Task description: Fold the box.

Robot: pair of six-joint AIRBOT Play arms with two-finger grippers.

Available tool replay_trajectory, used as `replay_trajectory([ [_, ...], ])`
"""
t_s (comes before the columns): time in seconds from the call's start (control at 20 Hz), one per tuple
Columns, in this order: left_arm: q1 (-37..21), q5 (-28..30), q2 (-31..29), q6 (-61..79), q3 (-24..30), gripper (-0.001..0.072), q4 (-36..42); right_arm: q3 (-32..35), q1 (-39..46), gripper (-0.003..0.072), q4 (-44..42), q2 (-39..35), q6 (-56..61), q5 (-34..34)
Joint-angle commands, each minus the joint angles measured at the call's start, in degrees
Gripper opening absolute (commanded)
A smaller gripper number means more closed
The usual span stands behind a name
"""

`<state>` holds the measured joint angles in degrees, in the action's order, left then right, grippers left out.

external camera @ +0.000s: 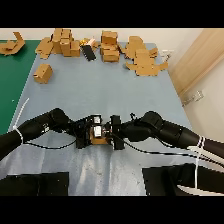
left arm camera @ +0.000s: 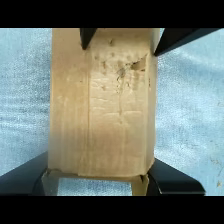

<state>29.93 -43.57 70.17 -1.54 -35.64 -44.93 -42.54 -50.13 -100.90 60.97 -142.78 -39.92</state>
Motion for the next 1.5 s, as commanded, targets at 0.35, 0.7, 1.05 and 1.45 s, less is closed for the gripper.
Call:
replay_trajectory([
  [0.35, 0.0, 0.0, 0.0, 0.0, 0.0, 0.041, 0.0, 1.4, -7.1, 0.0451, 12.7, -1.8, 11.9, 6.5],
  [0.7, 0.0, 0.0, 0.0, 0.0, 0.0, 0.041, 0.0, 1.4, -9.3, 0.0452, 12.7, -0.6, 11.8, 6.6],
  [1.05, 0.0, 0.0, 0.0, 0.0, 0.0, 0.041, 0.0, 1.4, -9.4, 0.045, 15.8, 1.0, 11.8, 8.6],
  [1.45, 0.0, 0.0, 0.0, 0.0, 0.0, 0.041, 0.0, 1.4, -9.6, 0.0317, 16.5, 1.2, 11.8, 8.4],
])
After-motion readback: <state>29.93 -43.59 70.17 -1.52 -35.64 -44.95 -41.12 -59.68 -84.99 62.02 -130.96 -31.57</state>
